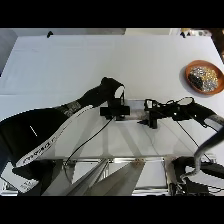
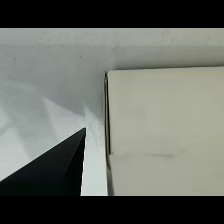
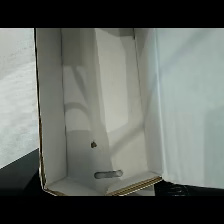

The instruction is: Fold the box and place the chain.

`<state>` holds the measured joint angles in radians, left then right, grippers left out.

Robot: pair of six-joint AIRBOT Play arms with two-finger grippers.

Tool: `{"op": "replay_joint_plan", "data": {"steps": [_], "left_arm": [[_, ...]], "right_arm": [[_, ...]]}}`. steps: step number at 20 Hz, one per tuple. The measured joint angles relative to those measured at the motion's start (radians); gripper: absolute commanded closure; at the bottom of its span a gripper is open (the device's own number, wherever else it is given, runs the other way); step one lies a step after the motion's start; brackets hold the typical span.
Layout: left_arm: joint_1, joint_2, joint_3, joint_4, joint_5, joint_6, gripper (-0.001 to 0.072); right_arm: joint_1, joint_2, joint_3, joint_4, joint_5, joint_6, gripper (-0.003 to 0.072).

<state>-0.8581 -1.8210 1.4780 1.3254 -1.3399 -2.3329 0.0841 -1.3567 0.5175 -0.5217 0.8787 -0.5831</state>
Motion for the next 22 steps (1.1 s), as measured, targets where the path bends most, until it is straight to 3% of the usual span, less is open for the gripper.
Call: {"op": "replay_joint_plan", "data": {"steps": [12, 22], "left_arm": [[0.008, 0.006, 0.005, 0.003, -0.002, 0.047, 0.0318], [0.056, 0.182, 0.005, -0.048, -0.119, 0.477, 0.0319]], "right_arm": [[0.000, 0.000, 0.000, -0.002, -0.001, -0.002, 0.0391], [0.000, 0.000, 0.000, -0.002, -0.001, -0.003, 0.0391]]}}
